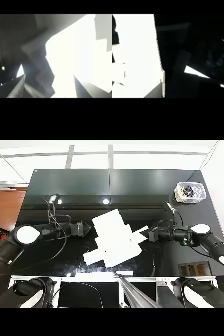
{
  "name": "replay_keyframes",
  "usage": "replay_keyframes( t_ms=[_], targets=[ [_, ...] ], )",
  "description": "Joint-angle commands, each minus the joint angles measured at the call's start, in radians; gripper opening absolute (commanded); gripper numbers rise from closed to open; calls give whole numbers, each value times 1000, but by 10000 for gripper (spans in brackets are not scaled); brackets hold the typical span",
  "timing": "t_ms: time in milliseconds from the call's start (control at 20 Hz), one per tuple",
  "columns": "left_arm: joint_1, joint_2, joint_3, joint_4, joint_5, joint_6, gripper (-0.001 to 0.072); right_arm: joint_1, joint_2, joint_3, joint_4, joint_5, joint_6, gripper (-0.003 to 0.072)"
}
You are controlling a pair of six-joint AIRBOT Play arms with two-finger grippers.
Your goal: Fold the box and place the chain.
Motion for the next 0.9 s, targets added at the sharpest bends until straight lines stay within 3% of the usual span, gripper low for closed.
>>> replay_keyframes(
  t_ms=[0, 200, 500, 600, 700, 850],
  targets=[
    [-1, -108, -15, -131, -84, -29, 703, 16, 11, -22, 11, -26, -14, 11],
    [0, -277, -15, -464, -80, 253, 703, 16, 11, -22, 10, -24, -14, 11],
    [2, -462, 13, -742, -99, 488, 703, 16, 11, -22, 5, -19, -14, 11],
    [2, -504, 32, -764, -175, 570, 703, 16, 11, -22, 4, -20, -14, 11],
    [6, -562, 66, -742, -320, 679, 703, 16, 11, -22, 4, -19, -14, 11],
    [4, -636, 143, -625, -456, 747, 678, 16, 11, -22, -1, -19, -14, 11]
  ],
)
